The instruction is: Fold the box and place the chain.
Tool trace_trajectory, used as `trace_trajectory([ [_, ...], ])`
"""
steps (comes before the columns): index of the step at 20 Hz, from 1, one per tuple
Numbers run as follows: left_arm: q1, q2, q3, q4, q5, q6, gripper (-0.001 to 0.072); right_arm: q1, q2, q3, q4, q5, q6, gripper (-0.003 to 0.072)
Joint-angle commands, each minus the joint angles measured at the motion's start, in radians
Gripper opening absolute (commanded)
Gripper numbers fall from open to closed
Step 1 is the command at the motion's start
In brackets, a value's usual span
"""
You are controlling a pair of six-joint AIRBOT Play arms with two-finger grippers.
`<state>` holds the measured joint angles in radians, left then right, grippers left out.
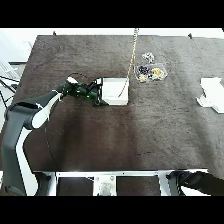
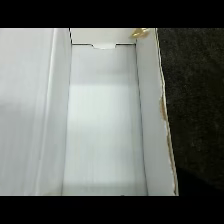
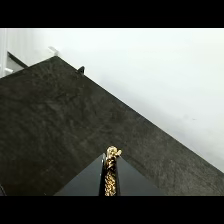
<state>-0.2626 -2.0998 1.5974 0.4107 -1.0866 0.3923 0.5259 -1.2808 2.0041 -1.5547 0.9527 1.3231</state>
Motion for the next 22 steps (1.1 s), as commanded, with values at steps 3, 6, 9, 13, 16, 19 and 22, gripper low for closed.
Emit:
trace_trajectory([
  [3,0.000,0.000,0.000,0.000,0.001,0.000,0.0289,0.001,-0.002,-0.013,-0.021,-0.001,0.000,0.0014],
  [6,0.000,0.000,0.000,0.000,0.001,0.000,0.0289,0.001,-0.001,-0.058,-0.021,0.008,0.001,0.0014],
  [9,0.000,0.000,0.000,0.000,0.000,0.000,0.0289,0.001,-0.001,-0.097,-0.021,0.051,0.004,0.0014],
  [13,0.000,0.000,0.000,0.000,0.000,0.000,0.0289,0.001,0.000,-0.100,-0.034,0.096,0.004,0.0014],
  [16,0.000,0.000,0.000,0.000,0.000,0.000,0.0289,0.002,0.000,-0.100,-0.039,0.099,0.004,0.0014],
  [19,0.000,0.000,0.000,0.000,0.000,0.000,0.0289,0.010,0.000,-0.118,-0.026,0.108,0.023,0.0014],
  [22,0.000,0.000,0.000,0.000,0.000,0.000,0.0289,0.045,-0.002,-0.152,-0.025,0.099,0.023,0.0014],
])
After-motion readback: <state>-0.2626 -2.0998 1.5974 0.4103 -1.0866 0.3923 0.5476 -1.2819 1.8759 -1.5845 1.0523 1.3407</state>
